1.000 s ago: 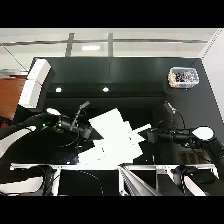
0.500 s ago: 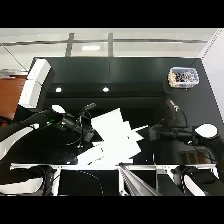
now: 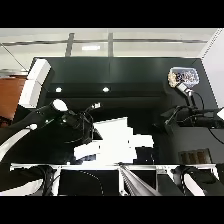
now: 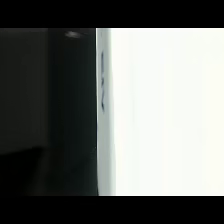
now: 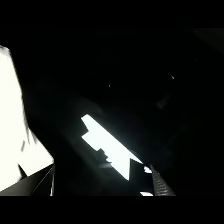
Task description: Fold the box and place the chain.
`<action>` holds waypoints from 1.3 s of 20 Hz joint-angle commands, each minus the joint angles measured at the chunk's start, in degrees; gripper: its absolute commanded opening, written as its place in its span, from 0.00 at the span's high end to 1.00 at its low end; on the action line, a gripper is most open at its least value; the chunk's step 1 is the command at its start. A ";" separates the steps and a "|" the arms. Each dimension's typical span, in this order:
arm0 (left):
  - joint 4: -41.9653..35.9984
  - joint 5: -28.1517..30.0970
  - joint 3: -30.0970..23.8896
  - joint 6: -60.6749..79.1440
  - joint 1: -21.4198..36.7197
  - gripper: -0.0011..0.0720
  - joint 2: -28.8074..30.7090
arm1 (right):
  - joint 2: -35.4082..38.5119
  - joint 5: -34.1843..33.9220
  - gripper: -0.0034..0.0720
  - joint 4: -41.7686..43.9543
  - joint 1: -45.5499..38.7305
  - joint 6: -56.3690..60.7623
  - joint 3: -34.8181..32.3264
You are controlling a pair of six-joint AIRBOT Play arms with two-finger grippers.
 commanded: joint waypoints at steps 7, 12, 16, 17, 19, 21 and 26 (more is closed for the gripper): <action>3.56 23.98 -0.15 13.05 -6.91 0.94 2.62 | -0.02 -10.73 0.02 -7.43 13.46 -15.98 -8.00; 4.09 22.62 -0.17 13.11 -7.21 0.94 1.16 | -0.09 -16.46 0.02 -7.10 21.16 -18.97 -12.24; 7.02 23.12 -0.17 13.73 -8.35 0.94 1.09 | -1.44 -17.86 0.02 -6.71 25.70 -19.63 -12.83; 7.02 23.15 -0.17 13.73 -8.31 0.94 1.09 | -1.60 -17.86 0.02 -6.03 26.18 -20.33 -12.85; 7.02 23.15 -0.17 13.70 -8.31 0.94 1.03 | -1.68 -17.57 0.02 -5.35 26.49 -20.33 -12.83; 6.99 23.15 -0.17 13.70 -8.31 0.94 0.94 | -1.68 -17.40 0.02 -5.40 26.49 -20.46 -12.83; 6.97 22.95 -0.17 13.70 -8.31 0.94 0.63 | -1.66 -17.81 0.02 -10.03 26.47 -21.62 -10.12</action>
